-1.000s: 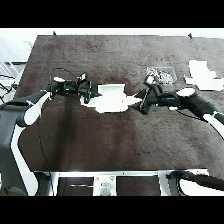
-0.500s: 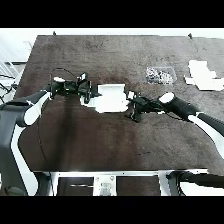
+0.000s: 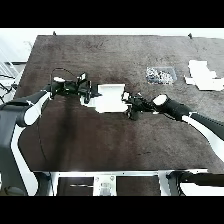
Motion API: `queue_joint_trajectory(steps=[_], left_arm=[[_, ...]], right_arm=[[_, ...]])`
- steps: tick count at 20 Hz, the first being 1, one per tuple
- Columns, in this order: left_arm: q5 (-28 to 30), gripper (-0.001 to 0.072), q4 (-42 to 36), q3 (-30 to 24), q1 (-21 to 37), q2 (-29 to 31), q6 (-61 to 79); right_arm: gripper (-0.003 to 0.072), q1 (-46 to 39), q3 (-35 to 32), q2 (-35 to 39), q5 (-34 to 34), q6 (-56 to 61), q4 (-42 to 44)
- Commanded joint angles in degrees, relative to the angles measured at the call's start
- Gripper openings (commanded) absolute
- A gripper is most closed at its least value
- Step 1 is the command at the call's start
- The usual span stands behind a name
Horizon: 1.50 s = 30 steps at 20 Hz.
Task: Fold the box and place the chain.
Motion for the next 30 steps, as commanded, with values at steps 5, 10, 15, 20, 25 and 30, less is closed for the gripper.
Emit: queue_joint_trajectory(steps=[5,10,15,20,25,30], left_arm=[[0.0,0.0019,0.0,0.1,0.1,0.0,0.0],[0.0,0.0019,0.0,0.1,0.1,0.0,0.0],[0.0,0.0019,0.0,0.1,0.1,0.0,0.0],[0.0,0.0019,0.0,0.1,0.1,0.0,0.0],[0.0,0.0019,0.0,0.1,0.1,0.0,0.0],[0.0,0.0019,0.0,0.1,0.1,0.0,0.0]], right_arm=[[0.0625,-0.4,2.8,0.0,-4.3,0.0,1.3],[0.0625,-3.0,4.9,-0.2,-4.1,-0.2,1.4],[0.0626,-4.5,7.2,-2.6,3.6,-9.2,7.2],[0.0626,-5.1,10.5,-5.9,7.8,-10.1,8.7],[0.0627,-6.1,12.9,-7.2,8.1,-10.7,8.6],[0.0627,-9.2,17.6,-10.7,17.7,-11.5,8.6]])
